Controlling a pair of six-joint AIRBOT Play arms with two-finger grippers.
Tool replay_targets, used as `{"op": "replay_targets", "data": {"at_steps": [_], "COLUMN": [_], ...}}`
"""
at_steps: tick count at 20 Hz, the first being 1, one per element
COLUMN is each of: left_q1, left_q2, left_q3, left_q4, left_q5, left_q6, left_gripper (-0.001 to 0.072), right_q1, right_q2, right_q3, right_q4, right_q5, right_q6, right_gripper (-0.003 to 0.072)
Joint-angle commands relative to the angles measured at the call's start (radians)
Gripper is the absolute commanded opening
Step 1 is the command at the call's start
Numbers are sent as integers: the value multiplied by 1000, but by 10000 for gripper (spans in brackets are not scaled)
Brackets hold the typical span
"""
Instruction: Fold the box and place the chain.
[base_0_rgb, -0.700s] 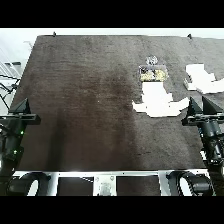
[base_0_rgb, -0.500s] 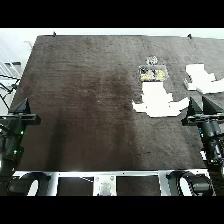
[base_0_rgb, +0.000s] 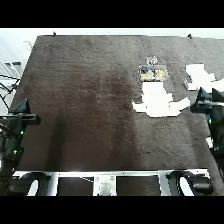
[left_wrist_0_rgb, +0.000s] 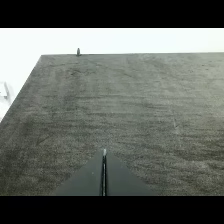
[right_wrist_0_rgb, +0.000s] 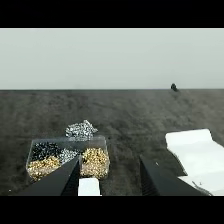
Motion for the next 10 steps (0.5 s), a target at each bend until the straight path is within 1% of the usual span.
{"op": "replay_targets", "data": {"at_steps": [1, 2, 3, 4, 6, 7, 8, 9, 10], "left_q1": [1, 1, 1, 1, 1, 1, 1, 1, 1], "left_q2": [0, 0, 0, 0, 0, 0, 0, 0, 0], "left_q3": [0, 0, 0, 0, 0, 0, 0, 0, 0], "left_q4": [0, 0, 0, 0, 0, 0, 0, 0, 0], "left_q5": [0, 0, 0, 0, 0, 0, 0, 0, 0], "left_q6": [0, 0, 0, 0, 0, 0, 0, 0, 0], "left_gripper": [20, 21, 20, 20, 21, 20, 20, 20, 21], "right_q1": [-108, -163, -233, -309, -467, -527, -576, -610, -630], "right_q2": [-335, -439, -547, -637, -803, -872, -938, -998, -1051], "right_q3": [191, 251, 314, 375, 516, 593, 677, 758, 834], "right_q4": [68, 60, 15, -76, -348, -475, -597, -696, -776], "right_q5": [186, 270, 368, 472, 735, 855, 956, 1029, 1091], "right_q6": [25, 53, 135, 261, 546, 647, 735, 814, 862], "right_gripper": [430, 432, 432, 432, 443, 450, 458, 519, 519]}}
